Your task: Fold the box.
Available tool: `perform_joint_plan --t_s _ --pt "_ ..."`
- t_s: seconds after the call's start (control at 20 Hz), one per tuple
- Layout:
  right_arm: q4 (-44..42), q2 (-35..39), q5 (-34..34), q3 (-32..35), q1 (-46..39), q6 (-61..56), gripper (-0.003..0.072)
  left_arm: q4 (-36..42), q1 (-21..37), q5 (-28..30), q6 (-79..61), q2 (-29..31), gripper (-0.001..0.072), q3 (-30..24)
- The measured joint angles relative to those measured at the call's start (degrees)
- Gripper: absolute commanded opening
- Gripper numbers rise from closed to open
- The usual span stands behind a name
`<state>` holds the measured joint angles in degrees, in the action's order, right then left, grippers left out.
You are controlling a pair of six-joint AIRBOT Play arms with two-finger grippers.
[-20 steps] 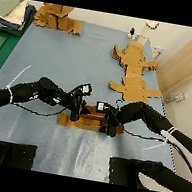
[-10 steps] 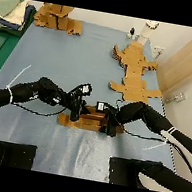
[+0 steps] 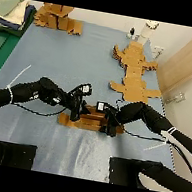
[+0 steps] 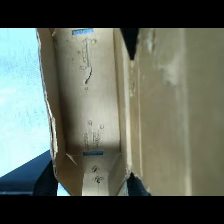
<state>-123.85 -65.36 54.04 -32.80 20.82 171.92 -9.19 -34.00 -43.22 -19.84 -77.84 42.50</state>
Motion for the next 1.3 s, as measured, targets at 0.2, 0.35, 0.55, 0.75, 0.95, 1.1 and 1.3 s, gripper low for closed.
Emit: perform_joint_plan --t_s 0.2,0.35,0.55,0.75,0.95,1.1,1.3 --pt "0.0 0.0 -0.3 0.0 0.0 0.0 0.0516 0.1 0.0 -1.0 0.3 0.0 0.0013 0.0" --pt "0.0 0.0 -0.6 0.0 0.0 0.0 0.0516 0.2 0.2 -1.2 0.3 0.0 0.0013 0.0" --pt "0.0 0.0 -1.2 0.0 0.0 0.0 0.0516 0.2 1.0 -1.4 0.6 0.0 0.0340 0.0" --pt "0.0 0.0 -1.2 0.0 0.0 0.0 0.0516 0.0 1.4 -1.4 2.8 0.0 0.0446 0.0" --pt "0.0 0.0 -1.2 0.0 0.0 0.0 0.0516 -2.1 1.6 -1.4 4.5 0.3 0.0548 0.0" --pt "0.0 0.0 -1.2 0.0 0.0 0.0 0.0516 -6.8 2.9 -1.2 9.6 2.8 0.0556 0.0" --pt "0.0 0.0 -1.2 0.0 0.0 0.0 0.0516 -22.3 6.7 -1.3 27.2 9.9 0.0503 0.0"
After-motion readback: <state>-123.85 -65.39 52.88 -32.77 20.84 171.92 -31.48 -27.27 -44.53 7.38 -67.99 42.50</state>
